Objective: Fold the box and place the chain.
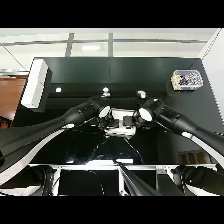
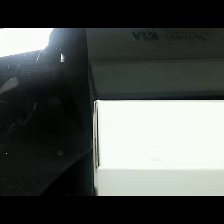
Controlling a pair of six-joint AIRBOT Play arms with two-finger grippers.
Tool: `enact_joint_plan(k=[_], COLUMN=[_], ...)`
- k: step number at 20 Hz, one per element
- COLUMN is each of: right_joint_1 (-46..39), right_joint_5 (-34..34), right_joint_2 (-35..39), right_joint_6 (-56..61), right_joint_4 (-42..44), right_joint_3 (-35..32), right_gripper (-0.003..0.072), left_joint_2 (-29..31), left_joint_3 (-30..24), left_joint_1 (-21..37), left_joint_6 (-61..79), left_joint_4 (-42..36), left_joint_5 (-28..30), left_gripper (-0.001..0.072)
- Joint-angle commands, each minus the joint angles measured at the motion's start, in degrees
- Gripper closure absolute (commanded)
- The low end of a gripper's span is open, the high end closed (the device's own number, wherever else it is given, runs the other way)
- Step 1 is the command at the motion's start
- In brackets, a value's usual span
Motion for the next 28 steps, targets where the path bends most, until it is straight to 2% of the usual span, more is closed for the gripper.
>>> enact_joint_plan(k=[1, 4, 6, 8, 9, 10, 12, 16, 17, 19, 24, 25, 26, 28], right_joint_1=[-0.1, -0.6, -2.1, -5.7, -9.1, -13.4, -24.3, -43.3, -45.9, -49.4, -52.3, -52.5, -52.6, -52.7], right_joint_5=[2.9, 6.3, 9.5, 11.3, 9.5, 5.0, -7.5, -25.0, -25.4, -21.0, -1.7, -0.2, 0.4, 0.1], right_joint_2=[5.9, 15.0, 20.6, 22.4, 22.4, 22.4, 21.7, 12.0, 8.2, -1.3, -24.8, -27.9, -30.4, -33.6], right_joint_6=[-5.6, -6.7, -7.5, -7.5, -7.5, -7.5, -7.1, -7.1, -7.3, -11.6, -17.2, -17.2, -17.2, -17.2], right_joint_4=[-0.6, -8.2, -22.4, -37.6, -42.4, -43.8, -39.9, -25.0, -23.6, -21.3, -17.9, -17.4, -16.5, -15.3], right_joint_3=[0.7, 0.9, 0.8, 0.8, 0.4, -0.6, -3.3, -2.1, 0.9, 10.5, 38.1, 41.5, 44.2, 47.0], right_gripper=[0.0108, 0.0109, 0.0109, 0.0109, 0.0109, 0.0109, -0.0025, -0.0025, -0.0025, -0.0025, -0.0015, 0.0001, 0.0106, 0.0112], left_joint_2=[0.0, 0.0, 0.0, 0.0, 0.0, 0.0, 0.0, 0.0, 0.0, 0.0, 0.0, 0.0, 0.0, 0.0], left_joint_3=[0.0, 0.0, 0.0, 0.0, 0.0, 0.0, 0.0, 0.0, 0.0, 0.0, 0.0, 0.0, 0.0, 0.0], left_joint_1=[0.0, 0.0, 0.0, 0.0, 0.0, 0.0, 0.0, 0.0, 0.0, 0.0, 0.0, 0.0, 0.0, 0.0], left_joint_6=[0.0, 0.0, 0.0, 0.0, 0.0, 0.0, 0.0, 0.0, 0.0, 0.0, 0.0, 0.0, 0.0, 0.0], left_joint_4=[0.0, 0.0, 0.0, 0.0, 0.0, 0.0, 0.0, 0.0, 0.0, 0.0, 0.0, 0.0, 0.0, 0.0], left_joint_5=[0.0, 0.2, 0.1, 0.1, 0.1, 0.1, 0.1, 0.1, 0.1, 0.0, 0.0, -0.2, -0.3, -0.4], left_gripper=[0.0683, 0.0683, 0.0683, 0.0683, 0.0683, 0.0683, 0.0683, 0.0683, 0.0683, 0.0683, 0.0683, 0.0683, 0.0683, 0.0682])
